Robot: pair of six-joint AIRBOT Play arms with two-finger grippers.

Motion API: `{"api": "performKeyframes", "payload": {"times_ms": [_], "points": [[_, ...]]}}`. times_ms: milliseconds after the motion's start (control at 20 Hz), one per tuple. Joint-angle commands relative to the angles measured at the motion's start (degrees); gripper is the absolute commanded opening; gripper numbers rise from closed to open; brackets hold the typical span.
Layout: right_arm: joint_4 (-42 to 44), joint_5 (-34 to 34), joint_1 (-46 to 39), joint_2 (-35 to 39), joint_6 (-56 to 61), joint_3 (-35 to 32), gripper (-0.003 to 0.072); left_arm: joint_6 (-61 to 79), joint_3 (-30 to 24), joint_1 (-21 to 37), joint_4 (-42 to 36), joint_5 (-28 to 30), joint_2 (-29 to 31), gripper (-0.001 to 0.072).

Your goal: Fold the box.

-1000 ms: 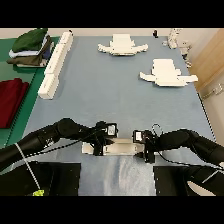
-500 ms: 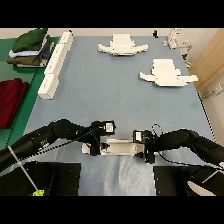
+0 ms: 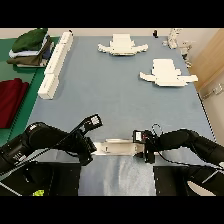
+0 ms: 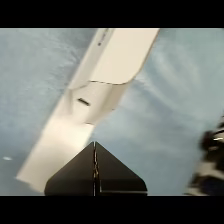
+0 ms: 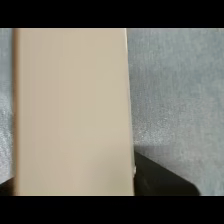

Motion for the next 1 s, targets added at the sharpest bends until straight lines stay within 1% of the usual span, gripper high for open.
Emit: {"api": "performKeyframes", "payload": {"times_ms": [0,50,100,200,250,400,500,600,700,800,950], "points": [[0.0,0.0,0.0,0.0,0.0,0.0,0.0489,-7.8,0.0,0.0,-16.9,0.6,-1.7,0.0015],[0.0,0.0,0.0,0.0,0.0,0.0,0.0488,-7.5,0.1,0.0,-21.4,2.4,-3.9,0.0015],[0.0,0.0,0.0,0.0,0.0,0.0,0.0488,-6.6,0.6,0.0,-23.9,3.3,-6.6,0.0015],[0.0,0.0,0.0,0.1,0.0,0.0,0.0488,-6.1,3.1,0.2,-24.2,5.0,-12.0,0.0015],[0.0,0.0,0.0,0.0,0.0,0.0,0.0488,-6.1,4.7,0.4,-23.9,6.8,-14.3,0.0014],[0.0,0.0,0.0,0.1,0.0,0.0,0.0488,-6.2,9.3,2.6,-23.6,14.1,-19.8,0.0015],[0.0,0.0,0.0,0.0,0.0,0.0,0.0488,-6.6,10.2,4.3,-23.1,17.7,-22.9,0.0014],[-0.1,0.0,0.0,0.0,0.0,0.0,0.0488,-8.1,10.2,6.1,-22.2,16.6,-26.7,0.0015],[-0.1,0.0,0.0,0.1,0.0,0.0,0.0489,-10.1,10.2,6.8,-19.1,15.3,-30.2,0.0014],[-0.1,0.0,0.0,0.0,0.0,0.0,0.0488,-10.0,10.2,6.7,-19.1,15.0,-33.2,0.0014],[-0.1,0.0,0.0,0.0,0.0,0.0,0.0488,-10.0,10.2,6.5,-19.1,14.8,-35.9,0.0014]]}}
